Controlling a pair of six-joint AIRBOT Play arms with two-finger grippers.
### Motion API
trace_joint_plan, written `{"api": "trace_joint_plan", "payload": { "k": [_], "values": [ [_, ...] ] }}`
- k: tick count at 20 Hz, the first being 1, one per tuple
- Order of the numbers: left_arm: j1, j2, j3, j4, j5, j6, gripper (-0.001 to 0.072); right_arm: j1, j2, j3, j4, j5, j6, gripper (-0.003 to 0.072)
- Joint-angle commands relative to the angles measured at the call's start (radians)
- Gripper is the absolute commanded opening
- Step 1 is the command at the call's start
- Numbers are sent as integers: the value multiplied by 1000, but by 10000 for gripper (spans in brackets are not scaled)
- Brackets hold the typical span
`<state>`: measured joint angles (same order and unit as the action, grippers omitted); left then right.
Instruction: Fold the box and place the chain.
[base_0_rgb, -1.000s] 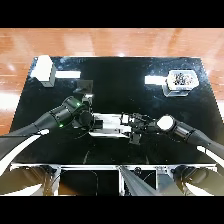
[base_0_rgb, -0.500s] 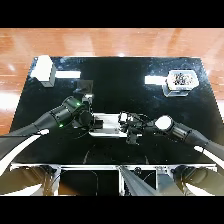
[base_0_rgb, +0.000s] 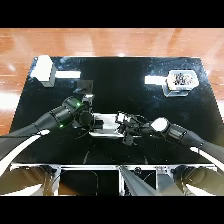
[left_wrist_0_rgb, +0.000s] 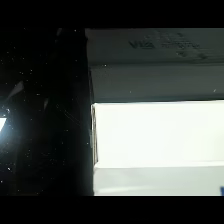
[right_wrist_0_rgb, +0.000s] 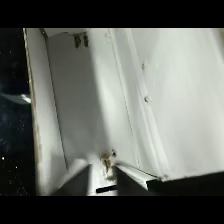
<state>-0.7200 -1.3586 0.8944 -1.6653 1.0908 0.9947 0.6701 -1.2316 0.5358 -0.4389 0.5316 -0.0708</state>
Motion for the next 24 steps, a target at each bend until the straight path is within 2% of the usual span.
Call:
{"api": "trace_joint_plan", "payload": {
  "k": [1, 4, 5, 6, 7, 11, 13, 18, 21, 24],
  "values": [
    [-5, -1, 0, -12, 2, 0, 21, 13, -6, 1, 28, -20, 0, 396],
    [-5, -1, 0, -13, 2, 0, 21, 13, -6, 1, 27, -20, 0, 374],
    [-5, -1, 0, -16, 1, 0, 21, 13, -6, 1, 26, -19, 0, 217],
    [-5, -1, 0, -17, 1, 0, 21, 13, -6, 1, 23, -18, 0, 135],
    [-5, -1, 0, -16, 1, 0, 21, 13, -6, 1, 23, -16, 0, 154],
    [-5, -1, 0, -16, 1, 0, 21, 13, -6, 1, 22, -17, 0, 150],
    [-5, -1, 0, -16, 1, 0, 21, 8, -6, 1, 21, -17, 14, 36],
    [-5, -1, 0, -16, 0, 0, 21, -53, 30, 1, 19, 33, 79, 37],
    [-5, -1, 0, -16, 1, 0, 20, -96, 90, 1, 20, 49, 84, 37],
    [-5, -1, 1, -16, 1, 0, 21, -157, 163, 1, 17, 123, 146, 37]
  ]
}}
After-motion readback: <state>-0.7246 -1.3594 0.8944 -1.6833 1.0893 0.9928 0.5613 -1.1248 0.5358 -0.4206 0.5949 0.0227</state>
